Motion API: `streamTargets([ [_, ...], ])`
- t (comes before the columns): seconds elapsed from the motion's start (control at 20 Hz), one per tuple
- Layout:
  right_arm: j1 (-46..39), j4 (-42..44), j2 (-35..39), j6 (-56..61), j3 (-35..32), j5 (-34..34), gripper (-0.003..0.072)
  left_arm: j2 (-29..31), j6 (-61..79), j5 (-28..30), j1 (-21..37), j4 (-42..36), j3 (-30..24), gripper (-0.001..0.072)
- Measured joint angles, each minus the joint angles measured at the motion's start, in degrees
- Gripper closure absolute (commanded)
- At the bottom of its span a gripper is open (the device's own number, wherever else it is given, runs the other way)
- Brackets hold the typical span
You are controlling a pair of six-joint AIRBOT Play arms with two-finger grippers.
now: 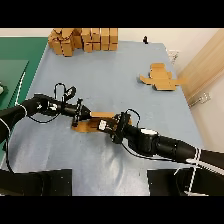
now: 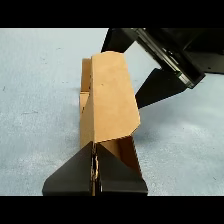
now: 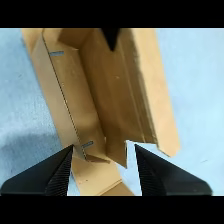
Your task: Fold the box.
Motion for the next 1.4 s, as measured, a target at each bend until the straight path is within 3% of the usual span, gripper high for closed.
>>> streamTargets([
  [0.45,-5.73,7.3,-2.25,-1.05,0.0,9.42,0.0096,0.0,-0.39,0.11,0.0,0.02,0.0,0.0694],
  [0.85,-6.32,13.88,-3.1,-6.21,0.11,9.57,0.016,0.0,-0.48,-0.04,0.0,0.02,0.0,0.0694],
  [1.05,-7.08,23.56,-3.13,-17.29,1.66,4.94,0.0169,0.0,-0.5,-0.11,0.0,0.04,0.0,0.0694],
  [1.4,-13.18,50.93,-4.39,-49.79,7.13,-2.4,0.0174,0.0,-0.7,-0.07,0.0,0.11,0.0,0.0694],
])
